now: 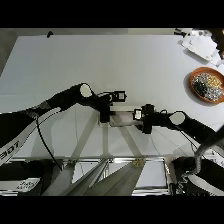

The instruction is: Fold the box and place the chain.

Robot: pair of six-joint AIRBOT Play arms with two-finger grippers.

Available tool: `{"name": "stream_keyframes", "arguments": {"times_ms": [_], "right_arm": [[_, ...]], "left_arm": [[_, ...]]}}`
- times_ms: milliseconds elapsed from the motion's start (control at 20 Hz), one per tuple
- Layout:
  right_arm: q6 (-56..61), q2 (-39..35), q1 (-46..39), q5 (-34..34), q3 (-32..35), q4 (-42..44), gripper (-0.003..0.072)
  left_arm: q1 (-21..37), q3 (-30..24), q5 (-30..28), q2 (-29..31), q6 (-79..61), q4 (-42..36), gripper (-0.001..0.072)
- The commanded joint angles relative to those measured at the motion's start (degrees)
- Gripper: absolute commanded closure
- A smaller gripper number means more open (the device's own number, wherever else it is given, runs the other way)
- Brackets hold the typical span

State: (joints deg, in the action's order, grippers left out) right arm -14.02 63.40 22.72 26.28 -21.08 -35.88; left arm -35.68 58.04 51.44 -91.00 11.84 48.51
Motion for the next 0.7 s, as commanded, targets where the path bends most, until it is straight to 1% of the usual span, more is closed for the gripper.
{"name": "stream_keyframes", "arguments": {"times_ms": [0,150,400,500,550,600,650], "right_arm": [[-0.24,0.63,0.00,2.27,0.00,1.03,0.0085],[-1.46,2.23,0.00,5.92,-0.81,3.08,0.0084],[-1.46,2.45,0.02,8.04,-3.67,3.37,0.0081],[-1.44,2.45,0.00,8.79,-3.72,3.15,0.0077],[-1.46,2.45,0.00,9.42,-3.72,3.15,0.0060],[-1.44,2.45,0.00,10.01,-3.72,3.15,0.0059],[-1.44,2.45,0.00,10.40,-3.72,3.13,0.0059]], "left_arm": [[0.00,0.02,0.07,0.00,0.00,0.00,0.0699],[0.00,0.00,0.07,0.00,0.00,-0.02,0.0699],[0.00,0.00,0.00,0.00,-0.02,0.00,0.0698],[0.00,0.00,-0.17,0.00,-0.02,0.00,0.0690],[0.00,0.00,-0.17,0.00,-0.02,-0.02,0.0684],[-0.04,0.00,-0.17,0.00,0.00,-0.04,0.0668],[-0.11,0.00,-0.17,0.00,0.00,-0.04,0.0671]]}}
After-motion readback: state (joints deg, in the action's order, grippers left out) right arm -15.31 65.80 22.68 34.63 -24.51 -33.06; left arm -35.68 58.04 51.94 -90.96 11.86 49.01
